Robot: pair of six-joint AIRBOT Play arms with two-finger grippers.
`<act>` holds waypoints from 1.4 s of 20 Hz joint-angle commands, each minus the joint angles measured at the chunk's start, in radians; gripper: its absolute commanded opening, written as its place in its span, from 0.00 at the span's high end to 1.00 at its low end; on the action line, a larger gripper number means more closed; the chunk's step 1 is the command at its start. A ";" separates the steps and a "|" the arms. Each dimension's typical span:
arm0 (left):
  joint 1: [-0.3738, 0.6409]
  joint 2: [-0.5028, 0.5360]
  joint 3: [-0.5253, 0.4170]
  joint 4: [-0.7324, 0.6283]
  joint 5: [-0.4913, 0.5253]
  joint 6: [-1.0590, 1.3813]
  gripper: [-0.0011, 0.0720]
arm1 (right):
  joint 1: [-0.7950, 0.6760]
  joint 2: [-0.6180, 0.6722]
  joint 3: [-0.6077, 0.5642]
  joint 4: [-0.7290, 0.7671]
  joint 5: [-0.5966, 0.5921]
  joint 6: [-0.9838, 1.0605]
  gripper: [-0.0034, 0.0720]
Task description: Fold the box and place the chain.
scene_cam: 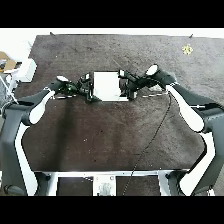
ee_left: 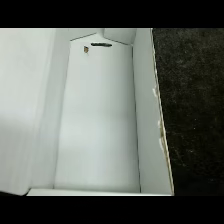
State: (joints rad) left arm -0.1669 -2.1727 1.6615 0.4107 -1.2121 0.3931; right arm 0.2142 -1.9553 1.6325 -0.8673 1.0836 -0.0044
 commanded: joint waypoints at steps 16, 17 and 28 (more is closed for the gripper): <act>0.000 -0.001 0.000 0.000 0.000 0.000 0.59 | 0.066 -0.033 0.000 0.027 -0.079 -0.001 0.59; 0.000 -0.001 0.000 0.000 0.000 0.000 0.59 | 0.066 -0.033 0.000 0.027 -0.079 -0.001 0.59; 0.000 -0.001 0.000 0.000 0.000 0.000 0.59 | 0.065 -0.023 0.003 -0.072 -0.075 0.064 0.79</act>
